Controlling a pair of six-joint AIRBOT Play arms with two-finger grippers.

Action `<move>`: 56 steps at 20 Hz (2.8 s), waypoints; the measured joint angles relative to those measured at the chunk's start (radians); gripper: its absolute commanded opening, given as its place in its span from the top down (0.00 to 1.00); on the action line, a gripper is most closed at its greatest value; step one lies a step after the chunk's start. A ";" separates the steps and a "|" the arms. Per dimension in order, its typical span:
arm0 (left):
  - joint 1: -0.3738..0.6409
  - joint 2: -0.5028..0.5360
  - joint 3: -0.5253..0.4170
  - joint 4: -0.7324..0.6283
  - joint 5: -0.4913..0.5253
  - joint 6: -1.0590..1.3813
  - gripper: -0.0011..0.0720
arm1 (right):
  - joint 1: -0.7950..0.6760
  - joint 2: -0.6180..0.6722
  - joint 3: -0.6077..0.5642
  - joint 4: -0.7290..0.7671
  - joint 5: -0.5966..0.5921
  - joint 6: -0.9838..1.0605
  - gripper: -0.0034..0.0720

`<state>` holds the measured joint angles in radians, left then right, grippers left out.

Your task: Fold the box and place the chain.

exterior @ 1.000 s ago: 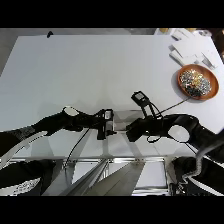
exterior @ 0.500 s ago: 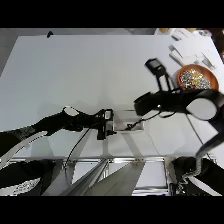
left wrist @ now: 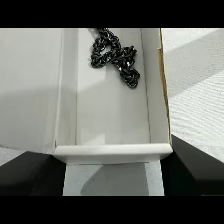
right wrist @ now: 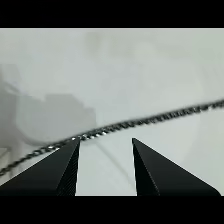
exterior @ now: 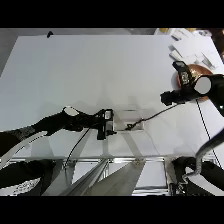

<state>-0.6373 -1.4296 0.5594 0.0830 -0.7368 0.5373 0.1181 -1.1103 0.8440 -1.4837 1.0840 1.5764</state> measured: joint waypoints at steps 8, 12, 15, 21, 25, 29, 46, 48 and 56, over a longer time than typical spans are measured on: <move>0.000 0.000 0.000 0.000 0.000 0.000 0.89 | -0.042 -0.173 -0.034 -0.026 -0.008 0.095 0.60; 0.000 0.000 0.000 0.000 0.000 0.000 0.89 | -0.045 -0.219 -0.037 -0.029 -0.035 0.124 0.64; 0.000 0.000 0.000 0.000 0.000 0.000 0.89 | -0.045 -0.231 -0.038 -0.030 -0.064 0.134 0.67; 0.000 0.000 0.000 0.000 0.000 0.000 0.89 | -0.045 -0.247 -0.038 -0.036 -0.085 0.143 0.94; 0.000 0.000 0.000 0.000 0.000 0.000 0.89 | -0.025 -0.206 -0.042 -0.016 -0.066 0.085 0.94; 0.000 0.000 0.000 0.000 0.000 0.000 0.89 | 0.029 -0.057 -0.041 -0.011 -0.005 0.053 0.94; 0.000 0.000 0.000 0.000 0.000 0.000 0.89 | 0.472 0.381 -0.041 0.272 -0.065 0.129 0.94; 0.000 0.000 0.000 0.000 0.000 0.000 0.89 | 0.507 0.359 -0.042 0.264 -0.089 0.151 0.94; 0.000 0.000 0.000 0.000 0.000 0.000 0.89 | 0.594 0.238 -0.041 0.259 -0.140 0.174 0.63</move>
<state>-0.6373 -1.4296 0.5594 0.0830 -0.7368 0.5373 0.7124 -0.8719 0.8028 -1.2251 0.9443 1.7508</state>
